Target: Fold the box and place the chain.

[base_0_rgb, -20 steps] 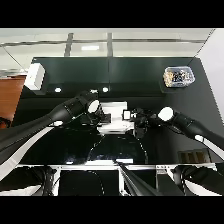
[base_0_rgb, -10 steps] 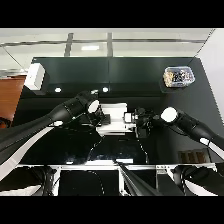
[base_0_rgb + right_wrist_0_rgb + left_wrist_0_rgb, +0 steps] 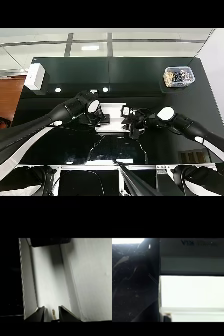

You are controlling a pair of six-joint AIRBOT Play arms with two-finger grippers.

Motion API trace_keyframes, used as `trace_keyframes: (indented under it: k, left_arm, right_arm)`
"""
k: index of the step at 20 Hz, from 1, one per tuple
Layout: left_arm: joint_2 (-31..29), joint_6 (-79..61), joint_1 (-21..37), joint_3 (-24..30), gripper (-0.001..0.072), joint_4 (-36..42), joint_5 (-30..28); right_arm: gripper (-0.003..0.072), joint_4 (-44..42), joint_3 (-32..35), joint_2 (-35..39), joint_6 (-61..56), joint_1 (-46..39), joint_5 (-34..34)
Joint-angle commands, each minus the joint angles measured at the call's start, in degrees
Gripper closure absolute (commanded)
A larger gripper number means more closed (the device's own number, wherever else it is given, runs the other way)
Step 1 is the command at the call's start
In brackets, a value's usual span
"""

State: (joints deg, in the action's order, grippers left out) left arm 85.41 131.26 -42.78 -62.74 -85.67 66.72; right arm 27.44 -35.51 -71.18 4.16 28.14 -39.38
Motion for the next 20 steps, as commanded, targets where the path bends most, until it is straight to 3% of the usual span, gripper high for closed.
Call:
trace_keyframes:
  k: [1,3,4,5,6,9,12,14,15,18,20]
  left_arm:
    - [0.0,0.1,0.0,0.0,0.0687,0.2,-0.2]
    - [0.0,0.1,0.0,0.0,0.0687,0.3,-0.2]
    - [0.0,0.1,0.0,0.0,0.0687,0.4,-0.2]
    - [0.0,0.1,0.0,0.0,0.0686,0.7,-0.2]
    - [0.0,0.1,0.0,0.0,0.0686,0.9,-0.2]
    - [0.0,0.2,0.0,0.0,0.0687,1.2,0.0]
    - [0.0,0.2,0.1,0.0,0.0686,1.6,-0.2]
    - [0.0,0.1,0.1,0.0,0.0686,1.7,0.0]
    - [0.0,0.1,0.1,0.0,0.0686,2.0,-0.1]
    - [0.0,0.1,0.1,0.0,0.0686,2.4,-0.2]
    - [0.0,0.1,0.1,0.0,0.0686,2.4,-0.2]
  right_arm:
    - [0.0490,-3.3,-0.1,-1.5,-1.0,0.4,1.0]
    - [0.0571,-3.2,-0.1,-1.5,-2.5,0.4,0.5]
    - [0.0371,-3.2,-0.1,-1.5,-2.5,0.4,0.8]
    - [0.0430,-3.0,-0.1,-1.5,-2.5,0.4,0.6]
    - [0.0629,-1.9,-0.1,-1.5,-3.3,0.4,0.6]
    - [0.0672,2.9,-0.2,-0.8,-14.9,0.4,1.0]
    - [0.0672,16.8,-2.5,4.2,-33.6,-0.9,-4.8]
    - [0.0671,23.4,-5.6,8.9,-47.7,-6.0,-12.5]
    - [0.0672,24.6,-6.3,11.3,-54.0,-9.7,-13.2]
    - [0.0675,33.5,-5.9,16.2,-78.9,-24.1,-5.9]
    - [0.0675,35.6,-3.4,15.3,-88.1,-31.8,-5.9]
